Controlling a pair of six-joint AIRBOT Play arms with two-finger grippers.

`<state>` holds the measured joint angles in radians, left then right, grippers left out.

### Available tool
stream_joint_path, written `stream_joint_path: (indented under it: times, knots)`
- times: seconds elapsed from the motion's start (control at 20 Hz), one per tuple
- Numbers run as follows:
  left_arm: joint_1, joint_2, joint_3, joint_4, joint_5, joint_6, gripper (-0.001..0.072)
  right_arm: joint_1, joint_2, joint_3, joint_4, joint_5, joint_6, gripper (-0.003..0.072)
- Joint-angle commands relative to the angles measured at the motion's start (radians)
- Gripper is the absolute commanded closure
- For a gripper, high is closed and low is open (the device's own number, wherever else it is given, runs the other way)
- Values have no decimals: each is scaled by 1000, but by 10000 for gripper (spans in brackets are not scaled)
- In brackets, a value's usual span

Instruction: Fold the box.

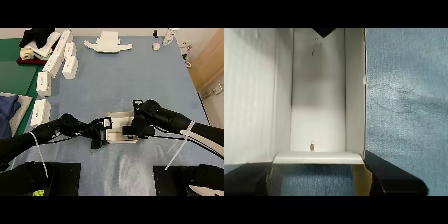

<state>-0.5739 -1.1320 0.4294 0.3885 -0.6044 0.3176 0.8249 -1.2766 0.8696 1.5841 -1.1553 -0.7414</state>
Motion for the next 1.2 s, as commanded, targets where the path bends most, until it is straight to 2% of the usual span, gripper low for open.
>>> stream_joint_path:
  times: [0.0,0.15,0.3,0.35,0.45,0.5,0.55,0.65,0.7,0.75,0.8,0.95,1.15]
  knots:
    - [1,0,1,0,0,0,356,0,0,29,-10,-9,-11,299]
    - [1,0,1,0,0,0,356,-1,-1,37,-38,-10,-11,352]
    - [1,0,1,0,0,0,356,-1,-2,37,-90,-9,-11,353]
    - [1,0,1,0,0,0,356,-1,-2,37,-97,-10,-11,402]
    - [1,0,1,0,0,0,356,-1,-2,37,-97,-8,-11,443]
    - [1,0,1,0,0,0,356,-1,-2,37,-97,-5,-25,640]
    - [1,0,1,0,0,0,356,-1,-2,37,-93,-3,-53,685]
    - [1,0,1,0,0,0,356,0,-2,37,-88,-4,-64,685]
    - [1,0,1,0,0,0,356,0,-2,37,-88,-5,-63,596]
    - [1,0,1,0,0,0,356,-1,-2,37,-89,-5,-63,258]
    - [1,0,1,0,0,0,356,-1,-2,37,-89,-6,-63,139]
    - [1,0,1,0,0,0,356,-1,2,43,-89,-33,-67,140]
    - [1,0,1,0,0,0,356,-1,63,109,-89,-163,-117,179]
